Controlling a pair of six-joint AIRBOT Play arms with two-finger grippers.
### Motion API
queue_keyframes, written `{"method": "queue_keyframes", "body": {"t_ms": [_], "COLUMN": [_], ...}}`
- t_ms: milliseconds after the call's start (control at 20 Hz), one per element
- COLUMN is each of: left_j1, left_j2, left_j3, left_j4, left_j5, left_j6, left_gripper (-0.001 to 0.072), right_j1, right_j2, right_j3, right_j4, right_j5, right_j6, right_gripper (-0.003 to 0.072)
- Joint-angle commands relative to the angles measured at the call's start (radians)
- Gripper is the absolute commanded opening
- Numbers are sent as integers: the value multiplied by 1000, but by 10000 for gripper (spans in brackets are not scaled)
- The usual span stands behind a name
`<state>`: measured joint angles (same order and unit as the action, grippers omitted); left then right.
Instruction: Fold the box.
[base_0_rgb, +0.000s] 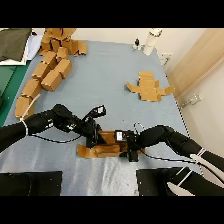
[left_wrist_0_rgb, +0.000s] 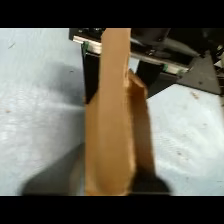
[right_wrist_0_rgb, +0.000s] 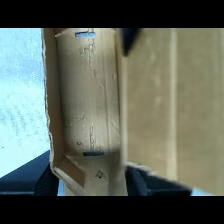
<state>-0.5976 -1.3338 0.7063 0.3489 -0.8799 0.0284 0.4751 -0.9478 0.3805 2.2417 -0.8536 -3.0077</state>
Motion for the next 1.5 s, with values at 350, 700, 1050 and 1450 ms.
{"method": "queue_keyframes", "body": {"t_ms": [350, 700, 1050, 1450], "left_j1": [35, 98, -69, 5], "left_j2": [130, 338, 304, 122], "left_j3": [3, -13, -242, -180], "left_j4": [203, 556, -273, -454], "left_j5": [-18, -327, 100, 336], "left_j6": [-277, -1061, -903, -669], "left_gripper": [423, 11, 11, 9], "right_j1": [1, 1, 1, 1], "right_j2": [0, 0, 0, 0], "right_j3": [0, 0, 0, 0], "right_j4": [-1, 0, 0, -1], "right_j5": [0, 0, 0, 0], "right_j6": [0, 0, 0, 0], "right_gripper": [464, 464, 464, 464]}}
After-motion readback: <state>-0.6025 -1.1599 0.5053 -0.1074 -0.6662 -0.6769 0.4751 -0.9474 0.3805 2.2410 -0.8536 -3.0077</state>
